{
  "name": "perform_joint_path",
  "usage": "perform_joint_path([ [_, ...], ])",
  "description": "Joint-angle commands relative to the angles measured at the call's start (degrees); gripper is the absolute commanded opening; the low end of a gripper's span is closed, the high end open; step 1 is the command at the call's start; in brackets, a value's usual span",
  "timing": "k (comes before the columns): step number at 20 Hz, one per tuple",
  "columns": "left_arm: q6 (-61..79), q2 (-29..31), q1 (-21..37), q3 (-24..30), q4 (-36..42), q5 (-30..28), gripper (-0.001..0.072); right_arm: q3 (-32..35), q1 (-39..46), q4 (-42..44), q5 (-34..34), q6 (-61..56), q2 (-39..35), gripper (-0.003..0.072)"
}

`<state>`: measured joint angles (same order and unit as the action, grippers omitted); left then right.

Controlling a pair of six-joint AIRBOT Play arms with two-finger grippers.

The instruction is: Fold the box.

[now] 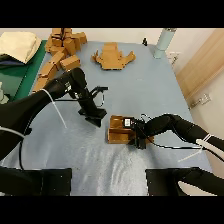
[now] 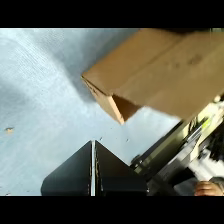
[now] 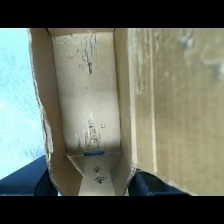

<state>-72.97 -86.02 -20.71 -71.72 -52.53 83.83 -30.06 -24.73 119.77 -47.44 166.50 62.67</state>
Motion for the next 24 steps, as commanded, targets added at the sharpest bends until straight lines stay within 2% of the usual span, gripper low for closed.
perform_joint_path([
  [1,14.8,5.44,0.44,9.09,3.26,0.63,0.004,0.02,-0.04,0.0,0.0,0.0,0.0,0.0501],
  [4,27.69,9.18,0.28,18.49,9.18,0.17,0.0041,0.02,-0.04,0.0,0.02,0.0,0.0,0.0501],
  [6,31.89,9.29,-0.57,21.09,9.07,-1.92,0.0042,0.02,-0.04,0.0,0.0,0.0,0.0,0.0501],
  [8,36.74,9.33,-1.16,21.29,7.45,-4.87,0.0041,0.02,-0.04,0.0,0.0,0.0,0.0,0.0501],
  [9,39.47,9.35,-1.14,21.29,7.61,-8.2,0.0008,0.02,-0.04,0.0,0.0,0.0,0.0,0.0501],
  [12,46.84,9.31,1.05,21.46,8.26,-20.33,0.0011,0.02,-0.02,-0.07,0.0,0.0,0.0,0.0501],
  [15,60.28,9.31,2.25,22.45,9.11,-27.15,0.0013,0.02,-0.04,-0.02,0.0,0.0,0.0,0.0501],
  [16,64.65,9.31,2.23,23.08,9.75,-27.76,0.0056,0.02,-0.04,-0.04,0.0,0.0,0.0,0.0501],
  [17,68.22,9.31,2.21,24.0,11.08,-28.0,0.0372,0.02,-0.04,-0.02,0.0,0.0,0.0,0.0501],
  [18,72.15,9.29,2.23,25.29,13.42,-28.68,0.0605,0.02,-0.04,-0.02,0.0,0.0,0.0,0.0501],
  [19,76.0,9.29,2.23,26.91,16.41,-29.83,0.0638,0.02,-0.02,-0.02,0.0,0.0,0.0,0.0501],
  [20,79.54,9.31,2.12,28.46,19.23,-31.19,0.064,0.02,-0.04,-0.02,0.0,0.0,0.0,0.0501],
  [21,81.96,9.35,1.88,29.86,22.05,-32.81,0.0714,0.02,-0.04,-0.02,0.0,0.0,0.0,0.0501],
  [24,85.74,9.33,-0.7,32.48,28.35,-38.21,0.0716,0.02,-0.04,-0.02,0.0,0.0,0.0,0.0501],
])
